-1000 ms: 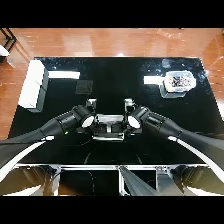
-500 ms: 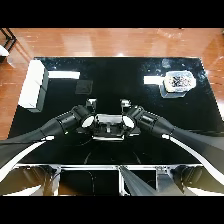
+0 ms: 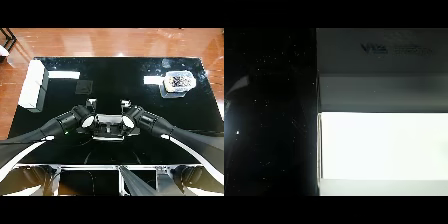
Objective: Fold the box and place the chain.
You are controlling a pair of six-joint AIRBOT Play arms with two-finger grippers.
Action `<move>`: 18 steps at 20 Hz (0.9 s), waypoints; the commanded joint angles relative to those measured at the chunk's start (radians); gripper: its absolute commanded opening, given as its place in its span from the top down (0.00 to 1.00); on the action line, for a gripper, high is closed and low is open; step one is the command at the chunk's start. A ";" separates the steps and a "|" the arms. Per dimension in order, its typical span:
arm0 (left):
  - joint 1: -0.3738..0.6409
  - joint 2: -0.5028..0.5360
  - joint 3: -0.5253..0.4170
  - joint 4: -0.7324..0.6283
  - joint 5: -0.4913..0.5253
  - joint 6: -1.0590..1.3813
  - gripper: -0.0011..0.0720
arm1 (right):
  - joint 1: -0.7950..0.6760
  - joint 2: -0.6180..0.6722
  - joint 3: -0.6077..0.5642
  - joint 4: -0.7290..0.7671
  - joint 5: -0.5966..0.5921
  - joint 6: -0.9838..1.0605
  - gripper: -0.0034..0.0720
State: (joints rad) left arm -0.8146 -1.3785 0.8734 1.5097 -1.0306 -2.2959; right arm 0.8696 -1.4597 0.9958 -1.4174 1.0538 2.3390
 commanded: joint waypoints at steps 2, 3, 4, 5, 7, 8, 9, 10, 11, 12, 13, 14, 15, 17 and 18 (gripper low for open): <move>0.001 0.000 0.000 0.000 -0.001 0.000 0.95 | 0.001 0.000 0.001 0.010 -0.003 0.001 0.83; 0.001 0.000 0.000 0.000 -0.002 0.000 0.95 | 0.001 0.000 0.001 0.010 -0.003 0.000 0.87; 0.001 0.000 0.000 0.000 -0.002 0.000 0.95 | 0.001 0.000 0.001 0.011 -0.003 -0.001 0.87; 0.001 0.000 0.000 0.000 -0.002 0.000 0.95 | 0.001 0.000 0.001 0.011 -0.002 -0.002 0.87; 0.001 0.000 0.000 -0.001 -0.002 0.000 0.95 | 0.001 0.001 0.001 0.011 0.001 -0.002 0.87; 0.001 0.000 0.000 -0.001 -0.002 0.000 0.95 | 0.001 0.001 0.001 0.011 0.001 -0.002 0.79; 0.001 0.000 0.000 0.000 -0.002 0.000 0.95 | 0.001 0.001 0.001 0.011 0.001 -0.002 0.67; 0.001 0.000 0.000 0.000 -0.002 0.000 0.95 | 0.001 0.001 0.001 0.011 0.001 -0.002 0.57; 0.001 0.000 0.000 0.000 -0.002 0.000 0.95 | 0.001 0.002 0.001 0.010 0.003 -0.002 0.47; 0.001 0.000 0.000 0.000 -0.002 0.000 0.95 | 0.001 0.005 0.001 0.010 0.009 -0.003 0.45; 0.001 0.000 0.000 0.000 -0.002 0.000 0.95 | 0.001 0.011 0.001 0.010 0.018 -0.004 0.45; 0.001 0.000 0.000 0.000 -0.002 0.000 0.95 | 0.000 0.020 0.001 0.007 0.034 -0.006 0.45; 0.001 0.000 0.000 0.000 -0.003 0.000 0.95 | -0.003 0.031 0.001 -0.002 0.055 -0.005 0.46; 0.001 0.000 0.000 0.000 -0.003 0.001 0.95 | -0.006 0.042 0.001 -0.031 0.089 -0.005 0.46; 0.001 0.000 0.000 0.000 -0.002 0.001 0.95 | -0.007 0.042 0.001 -0.035 0.092 -0.005 0.46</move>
